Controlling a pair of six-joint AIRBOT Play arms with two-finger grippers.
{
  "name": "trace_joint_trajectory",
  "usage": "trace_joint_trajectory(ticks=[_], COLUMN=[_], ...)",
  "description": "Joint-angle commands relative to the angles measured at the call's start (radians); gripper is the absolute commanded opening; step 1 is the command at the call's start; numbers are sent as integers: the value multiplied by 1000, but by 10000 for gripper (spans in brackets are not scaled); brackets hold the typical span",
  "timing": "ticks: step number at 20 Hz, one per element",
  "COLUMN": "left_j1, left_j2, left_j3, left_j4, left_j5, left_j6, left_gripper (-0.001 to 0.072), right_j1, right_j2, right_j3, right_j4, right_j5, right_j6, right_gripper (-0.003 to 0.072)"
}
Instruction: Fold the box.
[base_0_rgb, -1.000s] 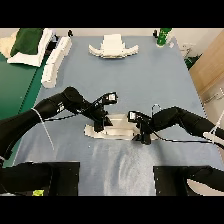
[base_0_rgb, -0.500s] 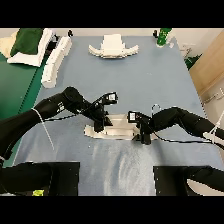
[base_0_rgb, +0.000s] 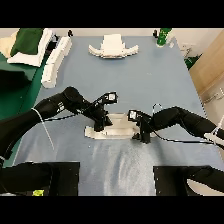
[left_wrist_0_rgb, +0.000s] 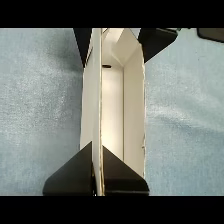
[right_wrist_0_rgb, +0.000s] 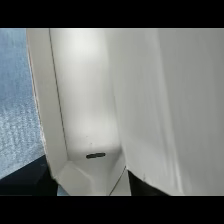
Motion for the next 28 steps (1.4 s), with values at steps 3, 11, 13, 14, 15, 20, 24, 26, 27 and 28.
trace_joint_trajectory(ticks=[3, 11, 13, 14, 15, 20, 24, 26, 27, 28], left_j1=[1, 1, 1, 1, 1, 1, 1, 1, 1, 1], left_j2=[0, 0, 0, 0, 0, 0, 0, 0, 0, 0], left_j3=[1, 1, 1, 1, 1, 1, 1, 1, 1, 1], left_j4=[1, 1, 1, 1, 1, 1, 1, 1, 1, 1], left_j5=[-2, -2, -2, -1, -2, -1, -2, -2, -2, -2], left_j6=[1, 1, 1, 1, 1, 1, 1, 1, 1, 1], left_gripper=[15, 15, 15, 15, 15, 15, 15, 15, 15, 15], right_j1=[0, -3, -2, -2, -2, -2, -2, -2, -2, -2], right_j2=[7, -17, -10, -10, -10, 21, 19, 19, 19, 19], right_j3=[1, -1, -1, -2, -3, -50, -52, -51, -51, -51], right_j4=[6, 25, 27, 29, 29, 47, 51, 53, 55, 55], right_j5=[-22, -45, -45, -49, -57, -70, 8, 49, 62, 76], right_j6=[0, 0, 0, 0, 3, 5, 12, 11, 11, 11], right_gripper=[590, 589, 588, 588, 588, 505, 666, 712, 712, 712])
